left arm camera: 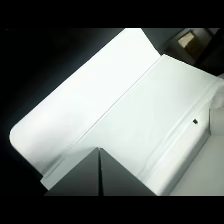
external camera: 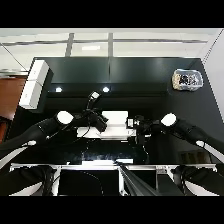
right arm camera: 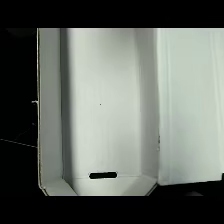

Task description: Fold the box and place the chain.

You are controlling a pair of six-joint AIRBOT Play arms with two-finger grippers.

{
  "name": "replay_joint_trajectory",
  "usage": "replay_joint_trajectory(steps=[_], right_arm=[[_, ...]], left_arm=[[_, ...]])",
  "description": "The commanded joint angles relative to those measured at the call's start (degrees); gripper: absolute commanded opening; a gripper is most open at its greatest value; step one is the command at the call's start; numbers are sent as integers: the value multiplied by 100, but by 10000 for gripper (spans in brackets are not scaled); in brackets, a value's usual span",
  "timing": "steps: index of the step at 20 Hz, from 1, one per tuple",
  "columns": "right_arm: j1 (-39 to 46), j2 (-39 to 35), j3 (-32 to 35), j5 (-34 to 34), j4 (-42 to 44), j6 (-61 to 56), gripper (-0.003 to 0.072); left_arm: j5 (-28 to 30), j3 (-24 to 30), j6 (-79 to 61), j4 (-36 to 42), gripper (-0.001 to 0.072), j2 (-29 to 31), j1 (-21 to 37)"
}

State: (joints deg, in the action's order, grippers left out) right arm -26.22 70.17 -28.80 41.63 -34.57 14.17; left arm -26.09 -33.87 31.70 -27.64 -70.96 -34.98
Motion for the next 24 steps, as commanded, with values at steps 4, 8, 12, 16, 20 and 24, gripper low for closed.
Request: replay_joint_trajectory(steps=[4, 8, 12, 16, 20, 24], right_arm=[[-2, 4, 4, -7, 7, -15, 479], [-2, 4, 4, -7, 7, -15, 479], [-2, 4, 4, -7, 7, -15, 479], [-2, 4, 4, -4, 7, -15, 479], [-2, 4, 4, -4, 7, -15, 479], [-2, 4, 4, -4, 7, -15, 479]], left_arm=[[-164, -291, -13, -1335, 199, 516, 367], [-815, -306, 2, -2044, 635, 1650, 1217], [-3239, -238, -114, -2527, 639, 1919, 2190], [-3565, 457, -2100, -2575, 639, 1650, 2044], [-2780, 660, -3506, -1790, 639, 1029, 1421], [-1886, 592, -3558, -1355, 639, 673, 1178]])
